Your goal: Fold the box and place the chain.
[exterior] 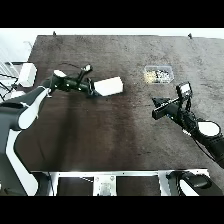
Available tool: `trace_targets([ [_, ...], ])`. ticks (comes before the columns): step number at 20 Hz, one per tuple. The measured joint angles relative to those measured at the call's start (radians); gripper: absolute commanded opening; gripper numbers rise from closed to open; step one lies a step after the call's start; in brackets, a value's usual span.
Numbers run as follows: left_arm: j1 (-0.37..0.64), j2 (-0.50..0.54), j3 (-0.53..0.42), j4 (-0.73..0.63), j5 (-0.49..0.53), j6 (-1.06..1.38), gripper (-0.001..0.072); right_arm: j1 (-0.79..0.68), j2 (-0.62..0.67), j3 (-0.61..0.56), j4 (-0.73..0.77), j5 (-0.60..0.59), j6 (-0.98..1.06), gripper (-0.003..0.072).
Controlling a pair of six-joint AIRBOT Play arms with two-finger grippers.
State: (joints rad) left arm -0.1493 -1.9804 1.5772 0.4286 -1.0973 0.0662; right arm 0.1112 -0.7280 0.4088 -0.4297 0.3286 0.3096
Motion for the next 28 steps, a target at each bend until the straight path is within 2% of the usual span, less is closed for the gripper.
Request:
trace_targets([
  [2, 0.037, 0.05, -0.016, 0.008, 0.091, -0.089, 0.0012, 0.0, 0.0, 0.0, 0.0, 0.0, 0.0, 0.0012],
  [7, 0.167, 0.171, -0.111, 0.031, 0.439, -0.308, 0.0015, 0.0, -0.005, -0.004, 0.0, 0.0, 0.0, 0.0012],
  [10, 0.247, 0.192, -0.146, 0.051, 0.568, -0.419, 0.0015, 0.0, -0.006, -0.008, 0.0, 0.0, 0.0, 0.0012],
  [14, 0.328, 0.198, -0.167, 0.096, 0.676, -0.53, 0.0015, 0.0, -0.009, -0.01, 0.002, 0.0, 0.002, 0.0012],
  [19, 0.355, 0.189, -0.195, 0.168, 0.791, -0.614, 0.0016, 0.0, -0.01, -0.01, 0.027, 0.0, 0.003, 0.0012],
  [28, 0.358, 0.129, -0.224, 0.201, 0.85, -0.655, 0.0019, 0.0, -0.01, -0.01, 0.037, 0.0, 0.005, 0.0012],
])
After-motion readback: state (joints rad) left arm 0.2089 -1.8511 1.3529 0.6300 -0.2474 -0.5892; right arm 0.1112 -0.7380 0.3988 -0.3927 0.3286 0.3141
